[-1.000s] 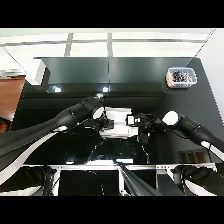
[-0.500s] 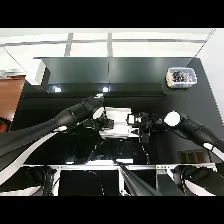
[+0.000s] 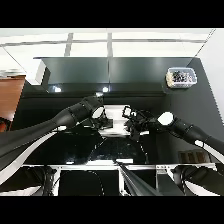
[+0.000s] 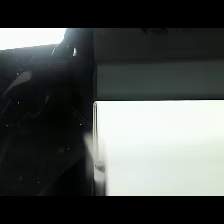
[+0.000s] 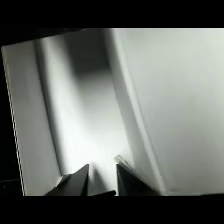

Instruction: Fold the box and place the chain.

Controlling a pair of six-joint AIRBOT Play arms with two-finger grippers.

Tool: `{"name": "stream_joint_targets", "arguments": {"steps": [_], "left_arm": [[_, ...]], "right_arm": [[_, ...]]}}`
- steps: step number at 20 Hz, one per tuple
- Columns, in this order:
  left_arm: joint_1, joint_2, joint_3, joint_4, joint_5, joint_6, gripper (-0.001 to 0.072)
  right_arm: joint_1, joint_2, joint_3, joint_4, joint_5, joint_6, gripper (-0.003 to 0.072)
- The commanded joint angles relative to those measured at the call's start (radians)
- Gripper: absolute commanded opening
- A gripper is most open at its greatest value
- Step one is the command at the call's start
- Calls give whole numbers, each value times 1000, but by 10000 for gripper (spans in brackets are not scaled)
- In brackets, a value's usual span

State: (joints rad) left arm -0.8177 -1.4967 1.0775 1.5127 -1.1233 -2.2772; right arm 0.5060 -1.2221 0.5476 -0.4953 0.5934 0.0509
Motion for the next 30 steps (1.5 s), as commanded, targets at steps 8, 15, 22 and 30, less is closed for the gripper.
{"name": "stream_joint_targets", "arguments": {"steps": [8, 15, 22, 30], "left_arm": [[7, 0, 0, -3, 14, 2, 27], [14, 0, 0, -6, 15, 2, 26], [14, 0, 0, -6, 15, 2, 27], [14, 0, 0, -7, 15, 2, 26]], "right_arm": [[-385, 277, 71, -319, 492, 838, 16], [-745, 191, -34, -423, 449, 1368, 16], [-516, -39, -40, -99, 432, 1087, 17], [-451, -58, 19, 100, 548, 894, 554]]}}
